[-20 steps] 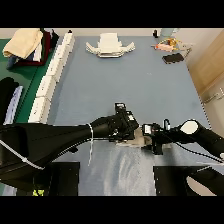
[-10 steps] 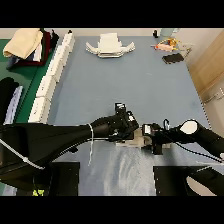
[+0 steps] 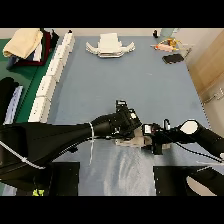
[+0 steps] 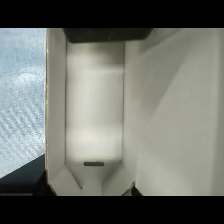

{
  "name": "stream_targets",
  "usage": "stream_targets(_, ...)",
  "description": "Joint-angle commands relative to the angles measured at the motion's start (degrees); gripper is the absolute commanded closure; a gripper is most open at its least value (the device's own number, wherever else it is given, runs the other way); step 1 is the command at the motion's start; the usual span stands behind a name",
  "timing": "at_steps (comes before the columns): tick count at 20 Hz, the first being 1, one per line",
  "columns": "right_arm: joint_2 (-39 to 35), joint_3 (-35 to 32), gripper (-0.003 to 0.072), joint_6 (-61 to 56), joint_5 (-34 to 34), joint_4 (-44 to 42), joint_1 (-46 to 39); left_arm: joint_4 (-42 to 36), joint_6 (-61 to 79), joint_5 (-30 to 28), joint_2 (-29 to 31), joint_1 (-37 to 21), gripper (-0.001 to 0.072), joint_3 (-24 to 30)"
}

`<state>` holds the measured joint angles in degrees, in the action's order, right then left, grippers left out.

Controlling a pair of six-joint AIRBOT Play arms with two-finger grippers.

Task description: Fold the box.

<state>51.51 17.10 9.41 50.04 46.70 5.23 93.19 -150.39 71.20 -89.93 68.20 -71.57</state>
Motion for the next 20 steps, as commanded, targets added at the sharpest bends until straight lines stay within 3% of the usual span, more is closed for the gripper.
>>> stream_targets(1, -0.04, 0.04, 0.0167, 0.02, 0.00, 0.00, 0.02, 1.57, 1.05, 3.13, 0.04, -0.07, 0.0128, -1.77)
stream_targets(5, -0.04, 0.04, 0.0167, 0.02, 0.00, 0.00, 0.00, 1.53, 1.03, 3.37, 0.02, -0.07, 0.0130, -1.75)
stream_targets(6, -0.04, 0.04, 0.0167, 0.02, 0.00, 0.00, 0.00, 1.55, 1.05, 3.39, 0.02, -0.07, 0.0258, -1.75)
stream_targets(7, -0.04, 0.04, 0.0168, 0.02, 0.00, 0.00, 0.00, 1.53, 1.03, 3.34, 0.02, 0.02, 0.0501, -1.75)
stream_targets(8, -0.04, 0.04, 0.0168, 0.02, 0.00, 0.00, 0.00, 1.51, 1.03, 3.08, 0.02, 0.04, 0.0546, -1.75)
stream_targets(16, -0.04, 0.04, 0.0168, 0.02, 0.00, 0.00, 0.00, 0.50, 1.57, 1.22, -0.09, 0.07, 0.0533, -1.40)
stream_targets(17, -0.04, 0.04, 0.0167, 0.02, 0.00, 0.00, 0.02, 0.50, 2.05, 1.18, -0.09, 0.07, 0.0688, -1.38)
stream_targets(20, -0.04, 0.04, 0.0168, 0.02, 0.00, 0.00, 0.00, 0.52, 2.97, 0.90, -0.09, 0.76, 0.0691, -1.31)
